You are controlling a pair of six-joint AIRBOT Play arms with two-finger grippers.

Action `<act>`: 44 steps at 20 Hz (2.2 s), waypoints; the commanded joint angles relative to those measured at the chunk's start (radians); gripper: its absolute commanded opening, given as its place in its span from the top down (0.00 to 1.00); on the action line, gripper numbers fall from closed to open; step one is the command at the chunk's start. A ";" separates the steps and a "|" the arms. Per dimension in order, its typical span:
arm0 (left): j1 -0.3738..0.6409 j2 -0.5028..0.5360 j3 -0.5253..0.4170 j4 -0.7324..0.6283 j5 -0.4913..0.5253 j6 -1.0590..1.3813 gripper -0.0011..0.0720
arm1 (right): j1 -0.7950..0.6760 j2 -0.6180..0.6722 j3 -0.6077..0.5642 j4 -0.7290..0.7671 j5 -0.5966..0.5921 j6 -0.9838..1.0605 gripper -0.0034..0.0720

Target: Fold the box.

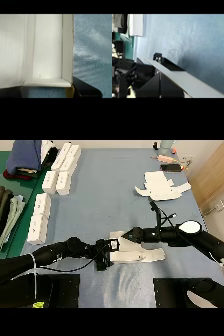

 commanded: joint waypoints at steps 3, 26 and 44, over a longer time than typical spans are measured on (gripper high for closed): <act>0.000 0.000 0.001 0.000 0.000 0.002 0.35 | 0.005 -0.164 0.126 -0.204 -0.009 0.001 0.95; 0.000 -0.001 0.001 0.000 0.000 0.002 0.35 | 0.068 -0.302 0.126 -0.387 0.010 -0.117 0.95; 0.000 0.000 0.001 0.000 0.000 0.002 0.35 | 0.067 0.350 0.141 -0.788 0.398 -0.133 0.56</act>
